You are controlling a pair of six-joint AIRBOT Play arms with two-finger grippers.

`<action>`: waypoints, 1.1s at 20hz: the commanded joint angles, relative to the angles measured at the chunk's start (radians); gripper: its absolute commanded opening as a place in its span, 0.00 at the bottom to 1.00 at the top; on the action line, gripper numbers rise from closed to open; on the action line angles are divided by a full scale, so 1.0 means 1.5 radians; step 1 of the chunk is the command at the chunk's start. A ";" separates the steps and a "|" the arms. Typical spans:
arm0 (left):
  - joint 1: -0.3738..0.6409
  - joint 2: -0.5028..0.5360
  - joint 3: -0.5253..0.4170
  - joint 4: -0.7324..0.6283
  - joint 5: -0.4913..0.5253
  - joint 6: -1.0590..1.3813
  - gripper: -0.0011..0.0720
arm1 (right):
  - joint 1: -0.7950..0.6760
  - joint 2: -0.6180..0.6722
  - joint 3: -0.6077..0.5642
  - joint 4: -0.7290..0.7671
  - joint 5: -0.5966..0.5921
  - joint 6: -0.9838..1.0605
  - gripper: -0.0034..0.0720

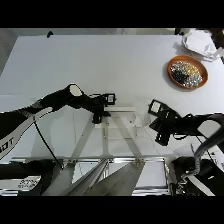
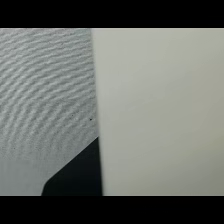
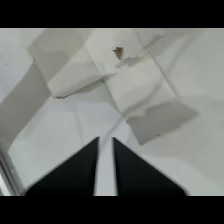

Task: Fold the box and place the chain.

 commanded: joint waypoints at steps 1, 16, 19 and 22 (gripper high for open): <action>0.000 0.001 0.001 0.000 -0.001 0.000 0.03 | 0.047 -0.033 -0.020 0.000 -0.099 -0.106 0.66; 0.000 0.001 0.001 0.000 -0.003 0.000 0.03 | 0.156 -0.030 -0.179 0.071 -0.377 -0.426 0.97; 0.000 0.001 0.001 0.000 -0.003 0.000 0.03 | 0.163 -0.046 -0.183 0.065 -0.383 -0.410 0.97; 0.000 0.001 0.001 0.000 -0.003 0.000 0.03 | 0.163 -0.046 -0.184 0.065 -0.385 -0.409 0.97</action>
